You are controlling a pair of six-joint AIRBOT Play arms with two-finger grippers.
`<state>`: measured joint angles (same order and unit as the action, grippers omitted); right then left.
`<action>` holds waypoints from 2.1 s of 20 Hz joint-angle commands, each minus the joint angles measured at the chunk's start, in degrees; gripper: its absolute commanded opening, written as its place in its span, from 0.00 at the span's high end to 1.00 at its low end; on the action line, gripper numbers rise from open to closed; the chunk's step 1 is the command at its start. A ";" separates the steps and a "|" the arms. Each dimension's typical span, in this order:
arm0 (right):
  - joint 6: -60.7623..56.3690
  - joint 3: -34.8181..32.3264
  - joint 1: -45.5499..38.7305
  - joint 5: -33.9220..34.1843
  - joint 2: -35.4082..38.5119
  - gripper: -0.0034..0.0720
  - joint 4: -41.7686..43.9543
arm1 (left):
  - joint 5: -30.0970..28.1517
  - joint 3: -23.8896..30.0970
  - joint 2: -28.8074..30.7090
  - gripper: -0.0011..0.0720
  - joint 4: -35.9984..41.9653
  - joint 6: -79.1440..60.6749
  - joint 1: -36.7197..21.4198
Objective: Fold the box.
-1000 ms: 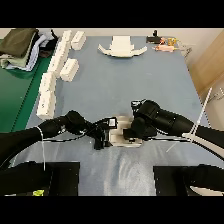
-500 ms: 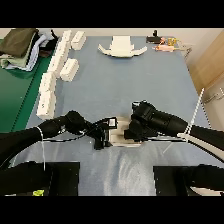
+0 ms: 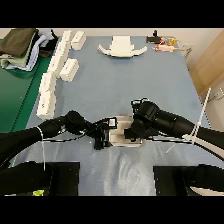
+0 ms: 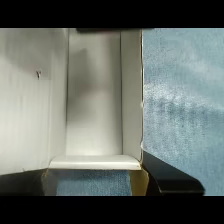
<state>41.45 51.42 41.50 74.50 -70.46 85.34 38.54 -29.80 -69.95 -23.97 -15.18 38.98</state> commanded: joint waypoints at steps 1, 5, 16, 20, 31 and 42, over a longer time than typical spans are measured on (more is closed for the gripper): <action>0.17 0.31 -0.11 1.49 4.92 0.36 -0.09 | -0.02 -0.02 0.02 0.35 -0.04 0.04 -0.02; 0.20 1.95 -0.48 4.35 12.96 0.37 -1.97 | -0.02 -0.02 0.02 0.35 -0.04 0.04 -0.02; 34.73 1.97 -36.24 -1.66 8.50 0.95 16.15 | -0.02 -0.02 0.02 0.35 -0.04 0.04 -0.02; 50.90 3.02 -46.99 -2.03 -3.06 0.95 41.53 | -0.02 -0.02 0.02 0.35 -0.04 0.04 -0.02; 68.59 8.72 -36.98 3.54 -12.57 0.95 51.63 | -0.02 -0.02 0.02 0.35 -0.04 0.04 -0.02; 76.39 2.03 -15.91 -9.77 2.43 0.95 37.27 | -0.02 -0.02 0.02 0.35 -0.04 0.04 -0.04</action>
<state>115.55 56.80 20.08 72.18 -72.38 127.98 38.54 -29.80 -69.95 -24.03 -15.11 38.98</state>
